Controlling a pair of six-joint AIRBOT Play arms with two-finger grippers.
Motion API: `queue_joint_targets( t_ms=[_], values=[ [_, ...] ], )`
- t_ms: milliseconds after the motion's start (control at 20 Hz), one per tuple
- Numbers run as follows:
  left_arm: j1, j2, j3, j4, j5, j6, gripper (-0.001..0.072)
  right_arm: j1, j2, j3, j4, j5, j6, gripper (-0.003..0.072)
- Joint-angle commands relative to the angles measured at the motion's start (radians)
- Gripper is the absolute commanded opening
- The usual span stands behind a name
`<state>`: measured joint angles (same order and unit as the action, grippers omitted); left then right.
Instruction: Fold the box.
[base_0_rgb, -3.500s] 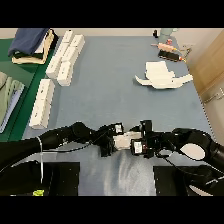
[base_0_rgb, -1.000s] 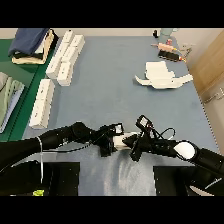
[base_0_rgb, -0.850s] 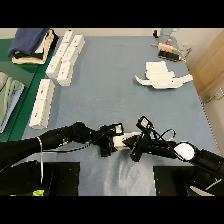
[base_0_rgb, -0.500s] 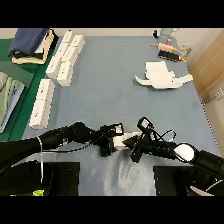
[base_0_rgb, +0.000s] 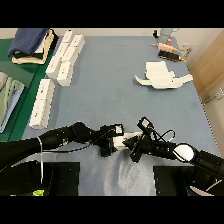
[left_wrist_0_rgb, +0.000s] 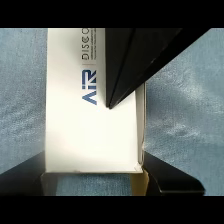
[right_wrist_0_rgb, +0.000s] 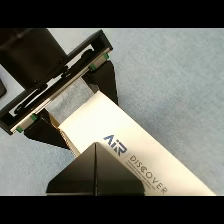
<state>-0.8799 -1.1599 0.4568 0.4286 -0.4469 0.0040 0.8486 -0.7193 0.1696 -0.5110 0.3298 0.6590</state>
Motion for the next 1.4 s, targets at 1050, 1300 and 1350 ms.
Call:
queue_joint_targets(
  t_ms=[1050, 1300, 1350],
  values=[
    [0.001, 0.000, 0.001, -0.002, -0.001, -0.002, 0.0424, -0.276, -0.032, 0.310, -0.183, -0.005, 0.286, 0.0009],
    [0.001, 0.000, 0.002, -0.012, -0.001, -0.005, 0.0424, -0.355, -0.298, 0.516, -0.745, 0.261, 1.009, 0.0003],
    [0.002, 0.001, 0.007, -0.014, -0.002, -0.007, 0.0424, -0.371, -0.351, 0.556, -0.891, 0.360, 1.194, 0.0003]
  ],
)
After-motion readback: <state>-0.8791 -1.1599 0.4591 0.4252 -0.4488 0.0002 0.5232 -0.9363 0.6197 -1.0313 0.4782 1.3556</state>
